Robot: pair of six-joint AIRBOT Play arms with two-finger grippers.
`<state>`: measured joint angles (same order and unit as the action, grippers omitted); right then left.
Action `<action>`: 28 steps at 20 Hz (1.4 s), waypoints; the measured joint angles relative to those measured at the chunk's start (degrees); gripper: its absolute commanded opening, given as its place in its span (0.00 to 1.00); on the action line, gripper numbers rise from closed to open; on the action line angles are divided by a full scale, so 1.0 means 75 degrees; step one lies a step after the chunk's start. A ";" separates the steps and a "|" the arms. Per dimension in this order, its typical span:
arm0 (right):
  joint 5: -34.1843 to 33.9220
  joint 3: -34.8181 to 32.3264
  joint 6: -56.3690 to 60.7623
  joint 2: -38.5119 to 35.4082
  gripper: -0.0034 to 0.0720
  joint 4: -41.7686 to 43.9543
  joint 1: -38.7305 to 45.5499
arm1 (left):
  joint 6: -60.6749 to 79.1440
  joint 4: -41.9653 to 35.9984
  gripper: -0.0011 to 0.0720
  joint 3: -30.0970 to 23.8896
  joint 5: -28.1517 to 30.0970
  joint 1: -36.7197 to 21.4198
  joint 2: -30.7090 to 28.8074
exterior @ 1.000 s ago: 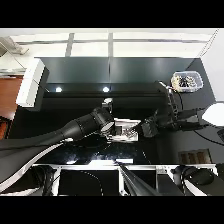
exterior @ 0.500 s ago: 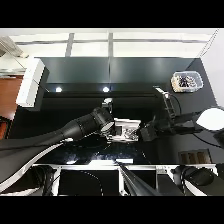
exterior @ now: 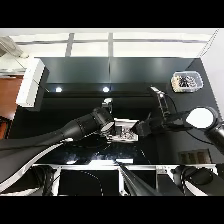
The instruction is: Fold the box and place the chain.
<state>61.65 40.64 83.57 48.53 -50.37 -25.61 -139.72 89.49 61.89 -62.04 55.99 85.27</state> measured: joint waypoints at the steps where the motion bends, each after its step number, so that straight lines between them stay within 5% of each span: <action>1: 0.0163 0.0000 0.0000 -0.0114 0.50 -0.0146 0.0189 | 0.0000 0.0000 0.05 0.0000 0.0000 0.0000 0.0000; 12: 0.1172 0.0000 -0.0367 -0.1233 0.50 -0.1399 0.2503 | -0.0373 -0.0047 0.06 0.0000 -0.0201 -0.0067 0.0000; 13: 0.1154 0.0000 -0.0385 -0.1250 0.50 -0.1422 0.2559 | -0.0402 -0.0047 0.16 0.0006 -0.0213 -0.0082 0.0000; 15: 0.1113 0.0000 -0.0428 -0.1271 0.51 -0.1457 0.2623 | -0.0431 -0.0026 0.75 0.0070 -0.0216 -0.0114 -0.0006; 16: 0.1087 0.0000 -0.0431 -0.1274 0.51 -0.1463 0.2643 | -0.0431 -0.0029 0.81 0.0122 -0.0233 -0.0134 -0.0006; 22: 0.1046 0.0000 -0.0455 -0.1288 0.51 -0.1475 0.2693 | 0.0912 -0.0023 0.80 0.0478 -0.0685 -0.0495 -0.0425; 28: 0.1026 0.0000 -0.0402 -0.1288 0.50 -0.1469 0.2696 | 0.3649 -0.0023 0.80 0.0216 -0.1323 -0.1239 -0.1775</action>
<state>69.34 40.64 80.55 38.87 -61.39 -5.39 -112.36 89.32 63.51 -71.96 46.70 71.96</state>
